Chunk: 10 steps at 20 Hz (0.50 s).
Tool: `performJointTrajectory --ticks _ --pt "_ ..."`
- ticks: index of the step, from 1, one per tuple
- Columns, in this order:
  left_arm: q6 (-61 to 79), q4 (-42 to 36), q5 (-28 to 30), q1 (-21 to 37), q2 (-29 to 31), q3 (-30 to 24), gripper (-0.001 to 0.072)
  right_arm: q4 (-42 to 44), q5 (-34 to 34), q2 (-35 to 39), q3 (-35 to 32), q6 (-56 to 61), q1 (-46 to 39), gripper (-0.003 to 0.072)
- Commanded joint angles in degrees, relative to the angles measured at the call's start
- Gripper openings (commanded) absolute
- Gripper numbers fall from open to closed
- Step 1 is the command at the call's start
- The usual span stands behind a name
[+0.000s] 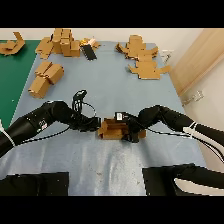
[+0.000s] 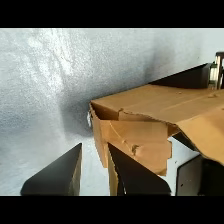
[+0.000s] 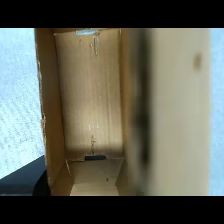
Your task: Fold the box.
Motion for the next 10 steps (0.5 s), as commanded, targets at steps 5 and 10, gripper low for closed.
performJointTrajectory --ticks 5,10 --pt "1.2 -1.7 -0.2 -1.2 -0.2 0.2 0.0258 0.0 0.0 0.0 0.0 0.0 0.0 0.0497" --pt "1.0 -1.7 0.7 -1.2 -0.5 0.2 0.059 0.0 0.0 0.0 0.0 0.0 0.0 0.0498"
